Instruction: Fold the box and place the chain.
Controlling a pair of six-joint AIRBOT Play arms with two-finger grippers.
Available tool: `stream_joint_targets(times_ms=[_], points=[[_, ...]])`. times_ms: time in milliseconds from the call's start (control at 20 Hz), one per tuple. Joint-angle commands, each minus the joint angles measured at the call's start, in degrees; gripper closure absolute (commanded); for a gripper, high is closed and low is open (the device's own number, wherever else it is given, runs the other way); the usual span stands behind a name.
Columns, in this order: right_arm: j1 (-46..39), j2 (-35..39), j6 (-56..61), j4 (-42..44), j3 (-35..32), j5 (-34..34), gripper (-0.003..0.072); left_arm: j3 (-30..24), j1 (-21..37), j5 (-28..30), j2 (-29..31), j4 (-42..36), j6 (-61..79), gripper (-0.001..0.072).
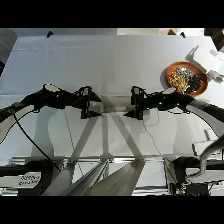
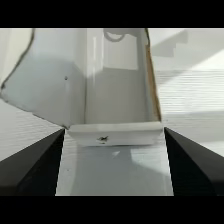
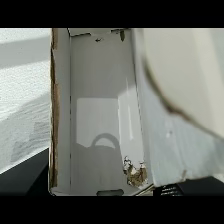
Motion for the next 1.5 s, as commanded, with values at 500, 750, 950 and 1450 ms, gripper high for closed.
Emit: stream_joint_targets(times_ms=[500,750,950,1450], points=[[0.0,0.0,0.0,0.0,0.0,0.0,0.0144,0.2,-4.4,9.9,-2.8,-4.7,-0.6,0.0013],[0.0,0.0,0.0,0.0,0.0,0.0,0.0144,0.3,-6.8,10.2,-2.7,-1.2,0.0,0.0013],[0.0,0.0,0.0,0.0,0.0,0.0,0.0144,0.3,-6.9,10.0,-2.7,-0.8,0.1,0.0013],[0.0,0.0,0.0,0.0,0.0,0.0,0.0144,0.3,-6.9,9.1,-2.7,0.2,0.7,0.0132]])
